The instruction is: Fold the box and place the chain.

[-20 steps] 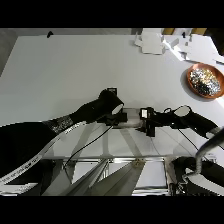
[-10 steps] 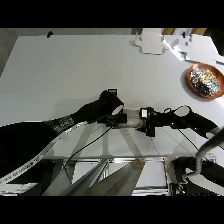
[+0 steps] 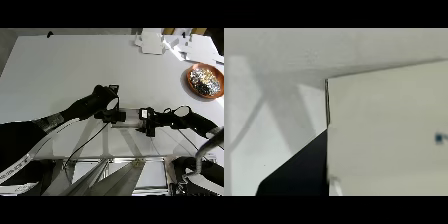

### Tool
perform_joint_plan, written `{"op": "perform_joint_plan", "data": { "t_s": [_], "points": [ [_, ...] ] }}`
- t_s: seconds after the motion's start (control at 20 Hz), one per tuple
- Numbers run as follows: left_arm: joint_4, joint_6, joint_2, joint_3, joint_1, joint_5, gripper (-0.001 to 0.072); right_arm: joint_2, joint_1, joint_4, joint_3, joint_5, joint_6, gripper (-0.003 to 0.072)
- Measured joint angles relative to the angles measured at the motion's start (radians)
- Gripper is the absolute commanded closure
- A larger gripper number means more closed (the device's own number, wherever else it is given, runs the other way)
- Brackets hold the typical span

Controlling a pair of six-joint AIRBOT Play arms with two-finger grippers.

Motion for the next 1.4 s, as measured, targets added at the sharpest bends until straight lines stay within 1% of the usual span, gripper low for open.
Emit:
{"op": "perform_joint_plan", "data": {
  "t_s": [0.05,0.1,0.35,0.55,0.6,0.65,0.75,0.85,0.95,1.05,1.1,1.2,1.25,1.4],
  "points": [
    [-0.003,0.027,0.013,0.0,0.008,-0.008,0.0195,0.0,0.0,0.0,0.0,0.0,0.0,0.0374],
    [-0.016,0.053,0.023,0.0,0.016,-0.005,0.0175,0.0,0.0,0.0,0.0,0.0,0.0,0.0374],
    [-0.055,0.168,0.085,0.0,0.064,-0.022,0.0174,0.0,0.0,0.001,0.0,0.0,0.002,0.0374],
    [-0.063,0.37,0.175,-0.005,0.117,-0.078,0.0171,0.0,0.0,0.001,0.0,0.0,0.002,0.0374],
    [-0.067,0.454,0.202,-0.014,0.132,-0.091,0.0132,0.0,0.0,0.001,0.0,0.0,0.003,0.0374],
    [-0.076,0.556,0.23,-0.03,0.146,-0.1,0.0074,0.0,0.0,0.001,0.0,0.0,0.003,0.0374],
    [-0.105,0.822,0.29,-0.098,0.181,-0.096,0.0074,0.0,0.0,0.001,0.0,0.0,0.003,0.0374],
    [-0.178,1.162,0.346,-0.211,0.22,-0.041,0.0076,0.0,0.0,0.002,0.0,0.0,0.003,0.0374],
    [-0.283,1.518,0.373,-0.335,0.256,0.042,0.0077,0.0,0.0,0.002,0.0,0.0,0.003,0.0374],
    [-0.415,1.85,0.372,-0.445,0.28,0.135,0.0075,0.0,0.0,0.002,0.0,0.0,0.003,0.0374],
    [-0.475,1.977,0.359,-0.483,0.288,0.185,0.0073,0.0,0.0,0.002,0.0,0.0,0.003,0.0374],
    [-0.597,2.171,0.315,-0.536,0.298,0.278,0.0062,0.0,0.0,0.002,0.0,0.0,0.003,0.0374],
    [-0.648,2.229,0.293,-0.551,0.302,0.318,0.0004,0.0,0.0,0.002,0.0,0.0,0.003,0.0374],
    [-0.778,2.344,0.24,-0.576,0.311,0.421,0.0007,0.0,0.0,0.002,0.0,0.0,0.003,0.0374]
  ]
}}
